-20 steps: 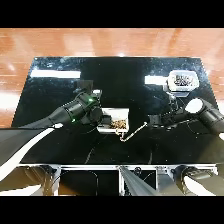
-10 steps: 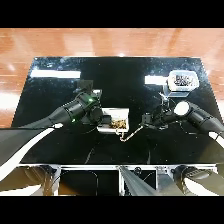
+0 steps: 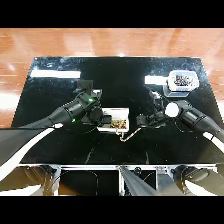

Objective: Fold the box and place the chain.

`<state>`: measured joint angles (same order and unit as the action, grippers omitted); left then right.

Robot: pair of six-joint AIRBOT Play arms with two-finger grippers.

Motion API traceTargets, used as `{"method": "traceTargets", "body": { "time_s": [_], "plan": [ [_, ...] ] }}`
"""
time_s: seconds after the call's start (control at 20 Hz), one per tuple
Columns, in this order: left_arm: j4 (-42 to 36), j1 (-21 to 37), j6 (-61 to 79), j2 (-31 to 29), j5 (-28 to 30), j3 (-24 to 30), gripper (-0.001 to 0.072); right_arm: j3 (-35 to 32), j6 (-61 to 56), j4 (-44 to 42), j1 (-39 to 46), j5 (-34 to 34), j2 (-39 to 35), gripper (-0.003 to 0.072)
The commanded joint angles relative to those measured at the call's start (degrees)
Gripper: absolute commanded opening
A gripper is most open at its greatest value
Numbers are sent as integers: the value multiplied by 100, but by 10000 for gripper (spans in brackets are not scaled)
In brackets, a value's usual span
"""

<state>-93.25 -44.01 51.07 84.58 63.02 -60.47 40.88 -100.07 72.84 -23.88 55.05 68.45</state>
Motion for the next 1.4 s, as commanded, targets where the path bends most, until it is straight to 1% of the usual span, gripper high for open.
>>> {"method": "traceTargets", "body": {
  "time_s": [0.0, 0.8, 1.35],
  "plan": [
    [2, -2, 2, -4, -2, -4, 19, 98, -481, 439, -122, 221, 4, 411],
    [0, -4, 2, -4, -4, -4, 19, 321, -605, 413, -125, 157, 496, 411],
    [0, -4, 2, -4, -17, -4, 19, 334, -603, 398, -125, -17, 505, 410]
  ]
}}
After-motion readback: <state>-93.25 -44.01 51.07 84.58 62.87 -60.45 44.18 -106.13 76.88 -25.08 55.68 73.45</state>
